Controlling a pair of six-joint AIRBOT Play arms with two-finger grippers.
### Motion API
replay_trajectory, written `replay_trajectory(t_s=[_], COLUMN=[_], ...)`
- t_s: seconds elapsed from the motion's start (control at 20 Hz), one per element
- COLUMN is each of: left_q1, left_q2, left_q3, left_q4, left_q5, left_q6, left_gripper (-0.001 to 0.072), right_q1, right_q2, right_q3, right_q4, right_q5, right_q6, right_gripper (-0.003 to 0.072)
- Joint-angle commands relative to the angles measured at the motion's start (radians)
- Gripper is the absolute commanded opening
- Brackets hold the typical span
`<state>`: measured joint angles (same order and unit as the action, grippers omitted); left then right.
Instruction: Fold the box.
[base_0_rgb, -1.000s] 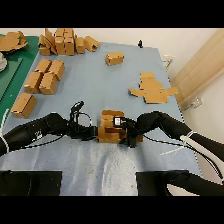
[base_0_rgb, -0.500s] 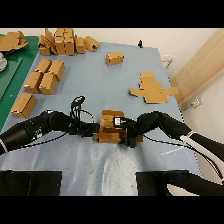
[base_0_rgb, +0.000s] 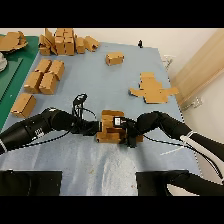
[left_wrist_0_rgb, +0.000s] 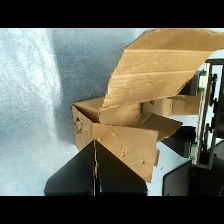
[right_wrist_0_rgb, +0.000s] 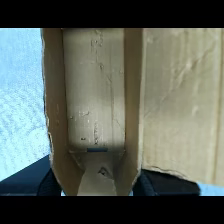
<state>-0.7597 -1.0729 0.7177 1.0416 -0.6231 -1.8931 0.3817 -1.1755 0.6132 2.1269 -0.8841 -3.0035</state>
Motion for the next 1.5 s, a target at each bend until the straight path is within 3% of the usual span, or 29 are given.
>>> replay_trajectory(t_s=[0.0, 0.2, 0.25, 0.3, 0.85, 1.15, 1.45], left_q1=[-0.001, -0.001, -0.001, -0.001, -0.001, -0.005, -0.077], left_q2=[0.001, 0.000, 0.000, 0.000, -0.015, -0.024, -0.038], left_q3=[0.006, 0.006, 0.006, 0.006, 0.006, 0.007, 0.088], left_q4=[-0.001, -0.002, -0.002, -0.002, 0.000, 0.011, 0.184], left_q5=[-0.016, -0.017, -0.017, -0.017, -0.003, -0.071, -0.097], left_q6=[0.004, 0.018, 0.019, 0.019, 0.019, 0.010, -0.149], left_gripper=[0.0011, 0.0020, 0.0274, 0.0459, 0.0458, 0.0459, 0.0458], right_q1=[0.000, 0.000, 0.000, 0.000, 0.000, 0.000, 0.000], right_q2=[0.000, 0.000, 0.000, 0.000, 0.001, 0.000, 0.000], right_q3=[0.000, 0.000, 0.000, 0.000, 0.000, 0.000, 0.000], right_q4=[0.000, 0.000, 0.000, 0.000, 0.000, 0.000, 0.000], right_q5=[0.000, 0.000, 0.000, 0.000, 0.000, 0.000, 0.000], right_q6=[0.000, 0.000, 0.000, 0.000, 0.000, 0.000, 0.000], right_gripper=[0.0561, 0.0561, 0.0561, 0.0561, 0.0561, 0.0561, 0.0561])
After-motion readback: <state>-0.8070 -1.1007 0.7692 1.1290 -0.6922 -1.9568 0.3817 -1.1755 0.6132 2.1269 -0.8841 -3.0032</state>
